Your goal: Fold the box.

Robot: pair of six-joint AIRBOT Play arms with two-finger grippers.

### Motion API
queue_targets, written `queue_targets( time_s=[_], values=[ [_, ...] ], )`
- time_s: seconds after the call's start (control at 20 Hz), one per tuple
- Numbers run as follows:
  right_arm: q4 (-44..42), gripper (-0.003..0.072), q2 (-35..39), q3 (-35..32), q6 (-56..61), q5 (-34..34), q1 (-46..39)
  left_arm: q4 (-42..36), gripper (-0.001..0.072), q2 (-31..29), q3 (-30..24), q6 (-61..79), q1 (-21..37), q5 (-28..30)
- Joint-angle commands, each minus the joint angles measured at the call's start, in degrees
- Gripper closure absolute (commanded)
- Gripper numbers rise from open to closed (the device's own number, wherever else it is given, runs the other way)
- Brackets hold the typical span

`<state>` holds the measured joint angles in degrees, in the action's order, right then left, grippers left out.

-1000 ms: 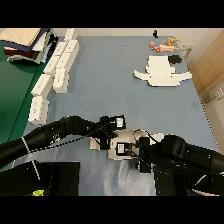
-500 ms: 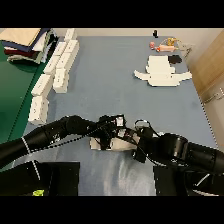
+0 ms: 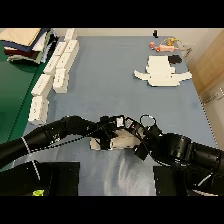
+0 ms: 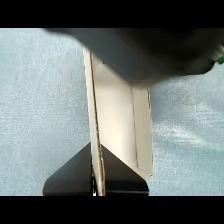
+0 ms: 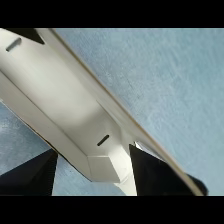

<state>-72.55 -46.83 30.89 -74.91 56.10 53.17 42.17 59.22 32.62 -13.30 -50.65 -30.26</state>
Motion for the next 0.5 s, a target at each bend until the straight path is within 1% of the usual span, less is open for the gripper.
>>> queue_targets(
  time_s=[0.0,0.15,0.3,0.4,0.45],
  values=[
    [-0.3,0.0031,0.1,0.0,1.0,0.6,0.1,0.0,0.0695,0.0,0.1,0.0,0.0,0.1],
    [-0.3,0.0030,0.1,0.0,1.0,1.9,0.0,0.0,0.0695,0.0,0.1,0.0,0.0,0.1],
    [-0.3,0.0013,0.3,0.0,-0.1,4.5,0.0,0.0,0.0695,0.0,0.1,0.0,0.0,0.1],
    [-0.3,0.0013,2.3,-0.2,-3.4,2.8,0.0,0.0,0.0695,0.0,0.1,0.0,0.0,0.1],
    [-0.1,0.0012,4.1,-1.0,-6.1,0.7,-0.9,0.0,0.0695,0.0,0.1,0.0,0.0,0.1]
  ],
)
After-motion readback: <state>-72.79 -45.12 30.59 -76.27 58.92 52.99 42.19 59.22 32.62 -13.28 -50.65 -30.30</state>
